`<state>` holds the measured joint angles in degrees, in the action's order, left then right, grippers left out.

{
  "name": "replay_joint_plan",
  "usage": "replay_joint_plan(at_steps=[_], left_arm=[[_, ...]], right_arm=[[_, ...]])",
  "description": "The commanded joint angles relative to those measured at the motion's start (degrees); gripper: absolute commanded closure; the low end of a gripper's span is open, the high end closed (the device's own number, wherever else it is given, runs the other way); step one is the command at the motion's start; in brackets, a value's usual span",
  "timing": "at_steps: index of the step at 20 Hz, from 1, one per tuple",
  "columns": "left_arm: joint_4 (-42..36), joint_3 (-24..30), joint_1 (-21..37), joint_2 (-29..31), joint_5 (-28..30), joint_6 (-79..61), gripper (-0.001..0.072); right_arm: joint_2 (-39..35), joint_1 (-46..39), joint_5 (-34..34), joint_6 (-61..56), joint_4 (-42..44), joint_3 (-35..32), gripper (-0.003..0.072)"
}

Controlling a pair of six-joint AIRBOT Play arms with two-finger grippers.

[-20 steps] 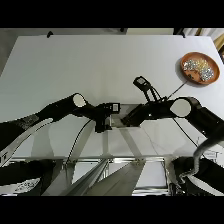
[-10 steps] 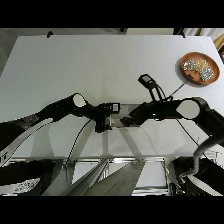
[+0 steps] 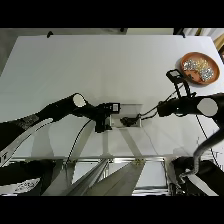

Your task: Fold the box and place the chain.

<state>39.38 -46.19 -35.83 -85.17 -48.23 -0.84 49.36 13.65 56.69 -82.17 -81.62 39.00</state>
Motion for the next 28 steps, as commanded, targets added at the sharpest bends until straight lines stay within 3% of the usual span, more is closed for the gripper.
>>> replay_joint_plan(at_steps=[1,8,26,28], left_arm=[[0.0,-0.02,0.02,0.04,0.0,-0.02,0.0699],[0.0,0.0,0.02,0.04,0.02,-0.02,0.0699],[0.0,-0.02,0.02,0.04,0.0,-0.02,0.0699],[0.0,0.0,0.02,0.04,0.02,-0.02,0.0699]], right_arm=[[5.29,-3.65,-2.14,-0.52,-2.84,-0.13,0.0506],[15.93,-3.65,-4.72,-0.33,-2.99,-0.13,0.0504],[22.16,-3.65,-9.55,-0.35,-2.36,-0.13,0.0526],[23.08,-3.65,-9.2,-0.35,-2.34,-0.13,0.0589]])
